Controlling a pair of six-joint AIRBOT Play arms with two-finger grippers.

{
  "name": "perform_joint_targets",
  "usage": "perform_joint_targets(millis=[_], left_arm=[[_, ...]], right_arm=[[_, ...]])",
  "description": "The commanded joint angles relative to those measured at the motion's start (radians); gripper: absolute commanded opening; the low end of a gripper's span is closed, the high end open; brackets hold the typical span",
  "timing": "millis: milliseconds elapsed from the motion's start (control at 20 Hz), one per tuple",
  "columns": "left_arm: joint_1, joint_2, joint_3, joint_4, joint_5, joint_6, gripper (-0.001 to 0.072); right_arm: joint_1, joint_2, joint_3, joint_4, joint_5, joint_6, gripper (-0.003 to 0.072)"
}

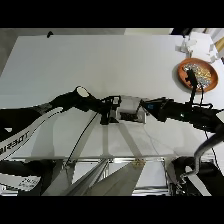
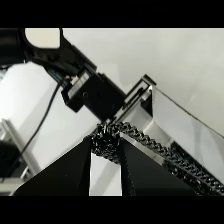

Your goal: Fold the box and place the chain.

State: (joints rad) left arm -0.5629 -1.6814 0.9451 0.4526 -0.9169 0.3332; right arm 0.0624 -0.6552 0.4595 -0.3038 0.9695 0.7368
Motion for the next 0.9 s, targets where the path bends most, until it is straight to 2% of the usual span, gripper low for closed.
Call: perform_joint_targets(millis=[0, 250, 500, 600, 700, 850], left_arm=[[0.0, 0.0, 0.0, 0.0, 0.0, 0.0, 0.0206], [0.0, 0.0, 0.0, 0.0, 0.0, 0.0, 0.0206], [0.0, 0.0, 0.0, 0.0, 0.0, 0.0, 0.0206], [0.0, 0.0, 0.0, 0.0, 0.0, 0.0, 0.0206], [0.0, 0.0, 0.0, 0.0, 0.0, 0.0, 0.0206], [0.0, 0.0, 0.0, 0.0, 0.0, 0.0, 0.0206]], right_arm=[[0.001, -0.003, 0.0, 0.054, -0.043, -0.039, 0.0013], [0.001, -0.042, 0.002, 0.033, -0.039, -0.068, 0.0013], [0.001, -0.044, 0.004, -0.211, -0.013, 0.004, 0.0012], [0.005, -0.049, 0.006, -0.247, -0.021, 0.003, 0.0011], [0.065, -0.063, 0.03, -0.285, -0.047, 0.004, 0.0011], [0.195, -0.087, 0.076, -0.461, -0.126, 0.128, 0.0011]])
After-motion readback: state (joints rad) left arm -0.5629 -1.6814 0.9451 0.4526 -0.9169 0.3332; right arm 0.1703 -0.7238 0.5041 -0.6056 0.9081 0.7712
